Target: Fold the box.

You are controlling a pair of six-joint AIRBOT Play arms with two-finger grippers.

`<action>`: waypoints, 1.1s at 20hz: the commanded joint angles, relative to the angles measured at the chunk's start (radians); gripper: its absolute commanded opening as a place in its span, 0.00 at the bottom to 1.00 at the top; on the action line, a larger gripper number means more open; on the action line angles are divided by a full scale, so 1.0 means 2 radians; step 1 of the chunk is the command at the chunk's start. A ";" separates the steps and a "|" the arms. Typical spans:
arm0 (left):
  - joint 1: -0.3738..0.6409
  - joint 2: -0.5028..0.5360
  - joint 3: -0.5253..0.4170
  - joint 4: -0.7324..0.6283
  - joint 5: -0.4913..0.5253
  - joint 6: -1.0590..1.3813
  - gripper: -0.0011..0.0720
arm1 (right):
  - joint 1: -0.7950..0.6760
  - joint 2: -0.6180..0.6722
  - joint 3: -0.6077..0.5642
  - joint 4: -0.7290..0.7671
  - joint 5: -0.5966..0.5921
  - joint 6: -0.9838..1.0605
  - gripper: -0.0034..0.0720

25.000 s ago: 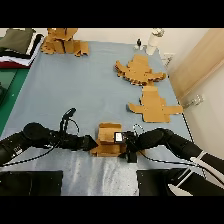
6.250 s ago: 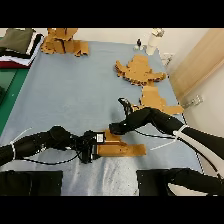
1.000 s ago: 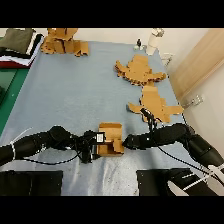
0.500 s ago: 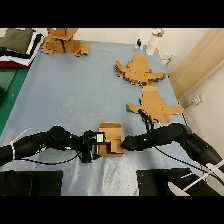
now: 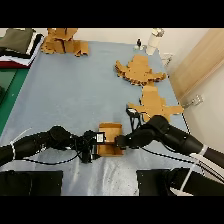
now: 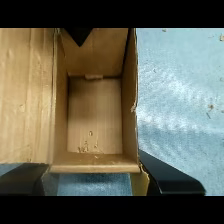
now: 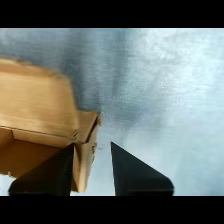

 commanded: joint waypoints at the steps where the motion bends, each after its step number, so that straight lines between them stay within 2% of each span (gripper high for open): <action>1: 0.001 0.000 0.000 0.001 0.000 0.000 0.65 | 0.046 -0.056 0.051 -0.097 -0.078 0.097 0.50; 6: 0.001 0.000 0.000 0.001 0.000 0.000 0.65 | 0.070 -0.109 0.099 -0.101 -0.085 0.125 0.50; 12: 0.001 0.000 0.000 0.001 0.000 0.000 0.65 | 0.093 -0.142 0.104 -0.086 -0.095 0.156 0.48; 13: 0.001 0.000 0.000 0.001 0.000 0.000 0.65 | 0.094 -0.145 0.104 -0.086 -0.093 0.156 0.37; 16: 0.001 0.000 0.000 0.001 0.000 0.000 0.65 | 0.094 -0.146 0.104 -0.085 -0.091 0.156 0.15; 17: 0.001 0.000 0.000 0.001 0.000 0.000 0.65 | 0.094 -0.146 0.104 -0.085 -0.090 0.156 0.09; 19: 0.001 0.000 0.000 0.001 0.000 0.000 0.65 | 0.094 -0.146 0.104 -0.085 -0.083 0.156 0.06; 20: 0.001 0.000 0.000 0.001 0.000 0.000 0.65 | 0.094 -0.145 0.104 -0.085 -0.079 0.154 0.08; 22: 0.001 0.000 0.000 0.001 0.000 0.000 0.65 | 0.095 -0.142 0.104 -0.085 -0.082 0.152 0.40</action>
